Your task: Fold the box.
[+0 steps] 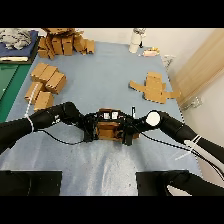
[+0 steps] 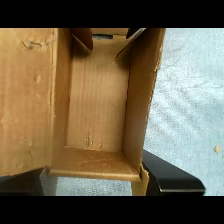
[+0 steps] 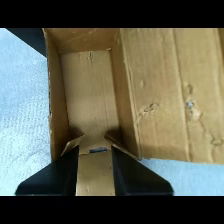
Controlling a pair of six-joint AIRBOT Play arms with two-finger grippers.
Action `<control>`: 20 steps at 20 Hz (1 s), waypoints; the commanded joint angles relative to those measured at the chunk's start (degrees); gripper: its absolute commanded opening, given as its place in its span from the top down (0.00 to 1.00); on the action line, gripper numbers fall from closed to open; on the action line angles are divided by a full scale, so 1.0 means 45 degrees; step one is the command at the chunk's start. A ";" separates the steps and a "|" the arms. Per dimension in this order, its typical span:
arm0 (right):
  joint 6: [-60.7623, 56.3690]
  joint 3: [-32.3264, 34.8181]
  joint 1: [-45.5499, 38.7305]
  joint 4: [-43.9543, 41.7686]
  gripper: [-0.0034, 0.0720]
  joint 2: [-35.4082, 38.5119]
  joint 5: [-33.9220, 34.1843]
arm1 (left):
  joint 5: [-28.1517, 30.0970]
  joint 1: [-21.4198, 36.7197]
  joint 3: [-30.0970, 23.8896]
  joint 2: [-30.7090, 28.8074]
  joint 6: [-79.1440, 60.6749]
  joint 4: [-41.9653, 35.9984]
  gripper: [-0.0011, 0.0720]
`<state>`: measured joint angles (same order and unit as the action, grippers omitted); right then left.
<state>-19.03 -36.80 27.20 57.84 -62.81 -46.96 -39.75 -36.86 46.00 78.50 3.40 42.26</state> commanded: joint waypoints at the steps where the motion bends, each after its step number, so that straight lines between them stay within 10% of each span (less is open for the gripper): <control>1: 0.0015 -0.0005 0.0005 -0.0034 0.42 -0.0010 -0.0019 | 0.0029 0.0010 0.0005 -0.0005 0.0010 -0.0010 0.33; 9: -0.0015 -0.0005 0.0005 0.0053 0.39 -0.0005 -0.0049 | 0.0029 0.0010 0.0005 -0.0005 0.0010 -0.0010 0.33; 15: -0.1783 -0.0005 0.0000 0.1297 0.94 0.0010 -0.0408 | 0.0024 0.0010 0.0005 -0.0005 0.0010 -0.0010 0.33; 20: -0.5843 -0.0005 -0.1229 0.3327 0.95 0.1166 -0.1030 | 0.0024 0.0010 0.0005 -0.0005 0.0015 -0.0010 0.33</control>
<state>-34.06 -36.80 24.91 67.81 -60.60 -49.43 -39.38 -36.86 46.02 78.50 3.64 41.95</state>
